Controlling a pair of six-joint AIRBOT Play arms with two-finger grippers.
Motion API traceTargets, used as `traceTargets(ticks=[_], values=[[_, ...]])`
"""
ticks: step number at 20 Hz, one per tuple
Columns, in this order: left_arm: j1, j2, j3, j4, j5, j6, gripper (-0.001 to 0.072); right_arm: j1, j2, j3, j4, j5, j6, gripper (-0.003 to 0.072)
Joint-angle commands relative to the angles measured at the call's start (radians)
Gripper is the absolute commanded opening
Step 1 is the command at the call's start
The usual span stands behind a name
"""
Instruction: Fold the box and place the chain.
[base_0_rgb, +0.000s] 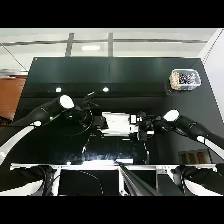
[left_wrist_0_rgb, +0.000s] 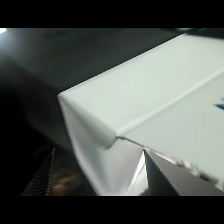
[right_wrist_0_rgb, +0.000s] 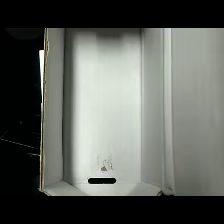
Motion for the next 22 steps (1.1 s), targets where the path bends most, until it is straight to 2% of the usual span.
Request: traceTargets(ticks=[1, 5, 11, 12, 13, 15, 17, 19, 22], values=[[-0.066, 0.001, 0.064, 0.224, 0.016, -0.177, 0.0618, 0.001, 0.0, 0.001, 0.0, 0.0, 0.0, 0.053], [-0.108, 0.001, 0.082, 0.243, 0.013, -0.243, 0.0618, 0.001, 0.0, 0.0, 0.0, 0.0, 0.0, 0.053], [-0.245, 0.001, 0.089, 0.46, 0.075, -0.536, 0.0616, 0.001, 0.0, 0.001, 0.0, 0.0, 0.0, 0.053], [-0.26, 0.0, 0.097, 0.468, 0.051, -0.553, 0.0557, 0.001, 0.0, 0.0, 0.0, 0.0, 0.0, 0.053], [-0.266, 0.0, 0.109, 0.468, 0.031, -0.558, 0.0459, 0.001, 0.0, 0.0, 0.0, 0.0, 0.0, 0.053], [-0.276, 0.0, 0.133, 0.484, 0.025, -0.583, 0.0442, 0.001, 0.0, 0.0, 0.0, 0.0, 0.0, 0.053], [-0.277, -0.001, 0.155, 0.556, 0.032, -0.657, 0.0396, 0.001, 0.0, 0.001, 0.0, 0.0, 0.0, 0.053], [-0.276, -0.008, 0.171, 0.603, 0.013, -0.716, 0.0396, 0.001, 0.0, 0.001, 0.0, 0.0, 0.0, 0.053], [-0.284, -0.036, 0.202, 0.61, -0.107, -0.772, 0.0394, 0.001, 0.0, 0.0, 0.0, 0.0, 0.0, 0.053]])
